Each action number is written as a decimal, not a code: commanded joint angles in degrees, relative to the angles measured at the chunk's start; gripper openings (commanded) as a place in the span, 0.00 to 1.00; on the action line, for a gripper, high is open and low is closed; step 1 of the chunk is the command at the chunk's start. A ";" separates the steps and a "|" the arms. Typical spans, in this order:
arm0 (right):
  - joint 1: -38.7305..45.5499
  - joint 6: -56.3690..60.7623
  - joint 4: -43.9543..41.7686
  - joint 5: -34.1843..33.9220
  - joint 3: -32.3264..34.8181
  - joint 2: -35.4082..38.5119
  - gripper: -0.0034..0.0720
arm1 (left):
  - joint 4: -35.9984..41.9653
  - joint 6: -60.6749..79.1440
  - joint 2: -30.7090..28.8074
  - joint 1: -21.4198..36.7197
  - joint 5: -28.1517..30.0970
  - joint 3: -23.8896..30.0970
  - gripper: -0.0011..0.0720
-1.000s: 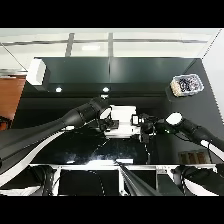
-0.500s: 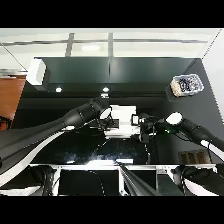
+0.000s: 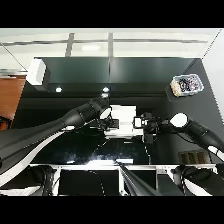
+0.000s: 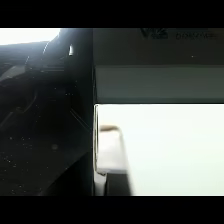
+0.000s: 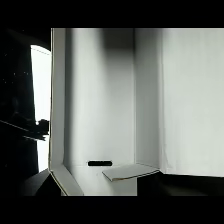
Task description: Fold the box and place the chain.
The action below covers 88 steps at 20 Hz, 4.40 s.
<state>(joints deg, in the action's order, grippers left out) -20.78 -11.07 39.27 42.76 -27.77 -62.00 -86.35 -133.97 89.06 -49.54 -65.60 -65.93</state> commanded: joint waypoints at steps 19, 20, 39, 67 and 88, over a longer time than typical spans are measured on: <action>-0.07 7.39 -1.46 0.63 0.13 0.24 0.32 | 0.07 0.50 0.00 0.02 0.00 -0.02 0.05; -0.04 7.41 -3.30 0.44 0.13 -0.35 0.32 | 0.07 0.50 0.00 0.02 0.00 -0.02 0.06; -0.04 7.45 -12.15 0.31 0.13 -4.39 0.53 | 0.04 0.50 0.00 0.02 -0.02 -0.02 0.05; 29.40 85.26 4.66 19.76 2.21 -1.68 0.07 | 0.02 0.48 0.02 0.09 -0.48 -0.02 0.06; 10.16 78.09 -8.07 21.62 -9.11 -8.20 0.88 | 0.00 0.48 0.02 0.13 -0.46 -0.02 0.05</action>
<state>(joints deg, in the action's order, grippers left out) -6.90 66.04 31.48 66.89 -35.14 -70.17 -86.32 -133.51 89.06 -49.47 -66.08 -65.93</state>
